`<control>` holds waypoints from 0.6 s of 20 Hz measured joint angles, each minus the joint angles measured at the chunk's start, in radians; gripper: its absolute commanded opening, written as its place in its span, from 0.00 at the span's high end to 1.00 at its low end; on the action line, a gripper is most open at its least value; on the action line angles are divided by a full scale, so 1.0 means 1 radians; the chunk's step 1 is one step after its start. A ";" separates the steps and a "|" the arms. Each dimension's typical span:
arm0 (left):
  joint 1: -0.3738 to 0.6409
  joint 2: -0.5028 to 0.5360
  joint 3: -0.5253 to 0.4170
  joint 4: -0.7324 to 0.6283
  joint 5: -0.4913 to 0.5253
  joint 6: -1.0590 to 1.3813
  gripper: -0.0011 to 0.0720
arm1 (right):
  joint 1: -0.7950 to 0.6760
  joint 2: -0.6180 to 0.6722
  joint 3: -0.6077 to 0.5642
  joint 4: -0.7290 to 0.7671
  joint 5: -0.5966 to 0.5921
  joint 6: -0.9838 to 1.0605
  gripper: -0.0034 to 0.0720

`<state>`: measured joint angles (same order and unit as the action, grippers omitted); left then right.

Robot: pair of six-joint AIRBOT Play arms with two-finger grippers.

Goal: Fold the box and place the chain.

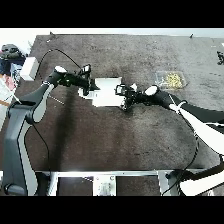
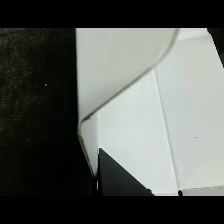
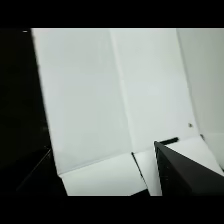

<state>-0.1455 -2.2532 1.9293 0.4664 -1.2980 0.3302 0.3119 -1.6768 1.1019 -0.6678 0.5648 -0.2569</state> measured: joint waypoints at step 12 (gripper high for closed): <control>0.001 0.000 0.000 -0.001 0.001 -0.001 0.97 | -0.045 0.022 0.113 -0.002 -0.002 0.043 0.07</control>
<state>-0.1448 -2.2532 1.9293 0.4652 -1.2972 0.3294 0.2665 -1.6547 1.2148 -0.6701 0.5629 -0.2138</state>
